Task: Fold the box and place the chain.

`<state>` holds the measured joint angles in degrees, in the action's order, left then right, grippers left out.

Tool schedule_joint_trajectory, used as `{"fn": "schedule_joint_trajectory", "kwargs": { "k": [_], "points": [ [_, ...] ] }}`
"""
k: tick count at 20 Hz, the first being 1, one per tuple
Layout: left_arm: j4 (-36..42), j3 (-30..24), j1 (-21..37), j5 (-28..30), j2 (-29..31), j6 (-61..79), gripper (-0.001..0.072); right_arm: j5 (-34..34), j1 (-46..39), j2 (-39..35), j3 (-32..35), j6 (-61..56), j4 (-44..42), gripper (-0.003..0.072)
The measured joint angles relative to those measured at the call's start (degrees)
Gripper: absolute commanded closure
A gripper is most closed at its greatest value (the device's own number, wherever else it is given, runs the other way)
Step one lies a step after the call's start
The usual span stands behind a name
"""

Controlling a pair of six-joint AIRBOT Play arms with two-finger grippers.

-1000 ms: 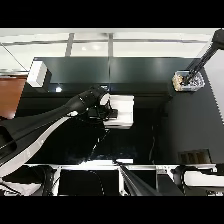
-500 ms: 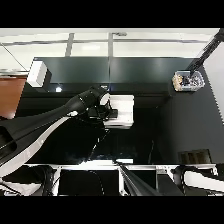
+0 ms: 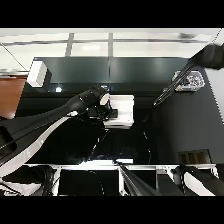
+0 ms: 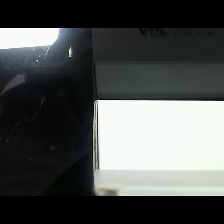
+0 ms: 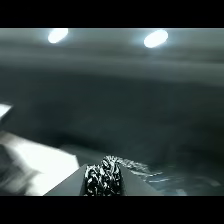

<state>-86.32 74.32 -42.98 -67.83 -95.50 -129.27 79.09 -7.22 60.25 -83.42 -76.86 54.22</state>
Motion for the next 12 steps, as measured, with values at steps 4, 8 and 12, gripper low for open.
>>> {"fn": "schedule_joint_trajectory", "kwargs": {
  "k": [4,8,12],
  "points": [
    [0.0,0.0,0.0,0.2,0.0,0.0,0.0682,2.8,5.6,-4.0,5.4,1.1,-7.6,0.0674],
    [0.0,0.0,0.0,0.2,0.0,0.0,0.0682,0.8,12.6,-5.1,6.9,-0.5,-11.7,0.0674],
    [0.0,0.0,0.0,0.2,0.0,0.0,0.0682,-4.6,18.5,-5.1,7.8,-2.3,-12.9,0.0674]
  ]
}}
